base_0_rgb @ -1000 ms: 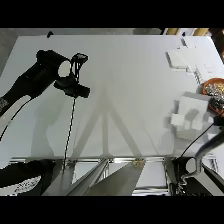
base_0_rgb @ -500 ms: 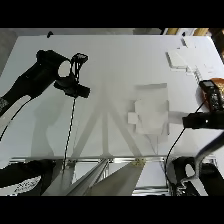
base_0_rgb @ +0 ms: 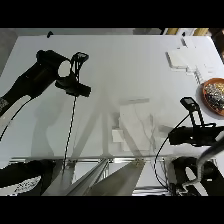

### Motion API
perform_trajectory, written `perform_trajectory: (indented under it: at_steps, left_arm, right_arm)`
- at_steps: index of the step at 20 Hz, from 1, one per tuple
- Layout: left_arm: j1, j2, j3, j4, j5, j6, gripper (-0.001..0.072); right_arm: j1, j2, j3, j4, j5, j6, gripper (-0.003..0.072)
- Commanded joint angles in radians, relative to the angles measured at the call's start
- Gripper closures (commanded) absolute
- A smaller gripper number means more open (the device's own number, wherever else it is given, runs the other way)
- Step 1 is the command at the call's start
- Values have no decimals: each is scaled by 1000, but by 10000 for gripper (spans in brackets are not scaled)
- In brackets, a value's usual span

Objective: Fold the box and place the chain.

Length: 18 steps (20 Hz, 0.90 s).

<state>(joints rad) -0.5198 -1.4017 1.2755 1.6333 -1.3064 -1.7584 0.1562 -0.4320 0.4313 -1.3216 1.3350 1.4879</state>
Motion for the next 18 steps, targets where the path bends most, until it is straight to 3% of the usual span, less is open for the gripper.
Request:
perform_trajectory:
  at_steps: [1,2,3,4,5,8,10,14,15,18]
  left_arm:
    - [1,0,-1,-10,98,12,698]
    - [1,0,-1,-20,119,59,629]
    - [2,-1,-1,-76,131,158,481]
    - [9,-6,-1,-170,127,266,354]
    - [21,-16,-1,-311,111,384,296]
    - [66,-68,-15,-715,4,687,252]
    - [76,-113,-45,-873,-85,821,251]
    - [43,-225,-100,-959,-106,951,244]
    - [30,-259,-100,-978,-106,973,192]
    - [-4,-339,-100,-1075,-97,1065,177]
  right_arm:
    - [27,6,-12,18,-3,3,668]
    - [27,6,-12,18,-3,3,668]
    - [27,6,-12,18,-3,3,668]
    - [26,6,-12,18,-3,3,668]
    - [26,6,-12,17,-3,3,668]
    - [26,6,-12,16,-3,4,668]
    - [26,6,-12,16,-3,4,668]
    - [26,6,-12,16,-2,4,668]
    - [26,6,-12,16,-2,3,668]
    - [26,6,-12,16,-2,3,668]
